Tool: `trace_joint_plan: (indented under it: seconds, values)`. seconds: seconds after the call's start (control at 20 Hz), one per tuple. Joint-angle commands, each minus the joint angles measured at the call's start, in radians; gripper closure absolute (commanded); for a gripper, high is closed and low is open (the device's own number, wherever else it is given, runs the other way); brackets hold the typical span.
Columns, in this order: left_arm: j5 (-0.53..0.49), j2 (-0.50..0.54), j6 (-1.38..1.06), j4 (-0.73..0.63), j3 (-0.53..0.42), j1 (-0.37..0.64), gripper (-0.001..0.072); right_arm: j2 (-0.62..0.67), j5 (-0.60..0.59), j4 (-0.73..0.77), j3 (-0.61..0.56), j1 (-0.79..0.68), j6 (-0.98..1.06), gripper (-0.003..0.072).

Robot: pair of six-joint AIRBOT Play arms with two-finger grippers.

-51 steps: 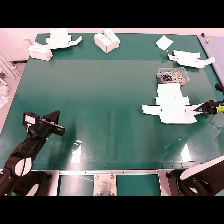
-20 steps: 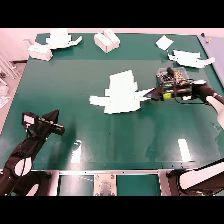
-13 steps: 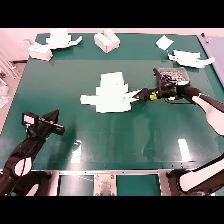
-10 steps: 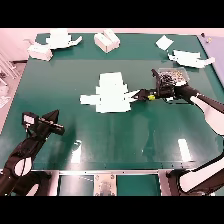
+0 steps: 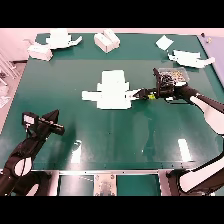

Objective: Fold the box and place the chain.

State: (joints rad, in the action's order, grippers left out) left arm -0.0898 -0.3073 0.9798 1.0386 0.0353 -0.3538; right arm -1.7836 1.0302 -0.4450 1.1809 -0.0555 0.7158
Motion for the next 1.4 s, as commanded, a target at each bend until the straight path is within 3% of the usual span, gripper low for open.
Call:
trace_joint_plan:
  seconds: [0.0, 0.15, 0.2, 0.25, 0.45, 0.7, 0.95, 1.2, 1.35]
  values:
    - [0.0, 0.001, 0.0, 0.0, 0.0, 0.0, 0.0689, -0.001, -0.01, -0.005, 0.0, 0.0, -0.003, 0.068]
    - [0.0, 0.001, -0.002, 0.001, 0.0, 0.0, 0.0657, -0.002, -0.01, -0.036, 0.0, 0.0, -0.002, 0.068]
    - [-0.004, 0.001, -0.004, 0.001, 0.0, 0.0, 0.039, -0.002, -0.01, -0.045, -0.001, 0.0, -0.002, 0.068]
    - [-0.009, 0.001, -0.004, 0.001, 0.001, 0.0, 0.0352, -0.002, -0.01, -0.045, -0.001, 0.0, -0.002, 0.068]
    - [-0.006, 0.0, -0.004, 0.001, 0.054, 0.0, 0.0353, -0.002, -0.01, -0.046, -0.001, 0.0, -0.003, 0.068]
    - [0.158, -0.029, -0.017, 0.002, 0.2, 0.0, 0.0354, -0.002, -0.01, -0.045, 0.0, 0.0, -0.018, 0.068]
    - [0.301, -0.247, -0.059, 0.01, 0.33, 0.0, 0.0362, -0.002, -0.01, -0.045, 0.001, 0.0, -0.021, 0.068]
    - [0.336, -0.529, -0.126, 0.008, 0.536, 0.022, 0.0361, -0.002, -0.009, -0.046, 0.001, 0.0, -0.022, 0.068]
    - [0.2, -0.602, -0.124, 0.008, 0.584, 0.029, 0.036, -0.002, -0.009, -0.046, 0.001, 0.0, -0.036, 0.068]
